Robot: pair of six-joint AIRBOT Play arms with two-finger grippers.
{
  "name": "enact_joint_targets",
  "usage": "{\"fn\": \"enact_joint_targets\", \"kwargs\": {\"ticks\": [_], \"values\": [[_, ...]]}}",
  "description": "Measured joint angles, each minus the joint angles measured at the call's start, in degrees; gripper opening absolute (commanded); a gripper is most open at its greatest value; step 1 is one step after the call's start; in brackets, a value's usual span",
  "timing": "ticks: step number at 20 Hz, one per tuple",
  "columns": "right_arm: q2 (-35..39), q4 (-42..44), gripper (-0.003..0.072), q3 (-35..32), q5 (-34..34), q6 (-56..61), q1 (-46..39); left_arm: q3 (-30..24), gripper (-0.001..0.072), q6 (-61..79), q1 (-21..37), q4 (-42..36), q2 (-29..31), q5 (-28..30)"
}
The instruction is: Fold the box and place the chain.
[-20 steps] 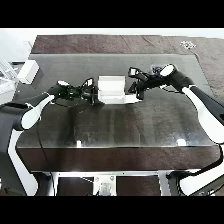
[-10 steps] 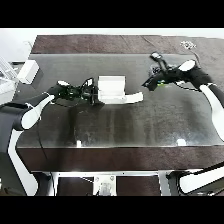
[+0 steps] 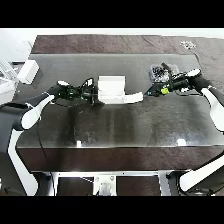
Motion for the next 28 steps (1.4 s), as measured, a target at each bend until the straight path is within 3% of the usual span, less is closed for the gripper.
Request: {"fn": "enact_joint_targets", "kwargs": {"ticks": [20,26,28], "values": [[-3.1,0.9,0.0003,2.1,-3.7,4.1,10.2,0.0,0.0524,0.0,0.0,0.0,0.0,0.0],[-1.1,0.9,0.0216,4.8,-3.4,5.2,10.6,0.0,0.0524,0.0,0.0,0.0,0.0,0.0],[-1.0,1.0,0.0228,5.0,-2.9,5.3,10.9,0.0,0.0524,0.0,0.0,0.0,0.0,0.0]]}}
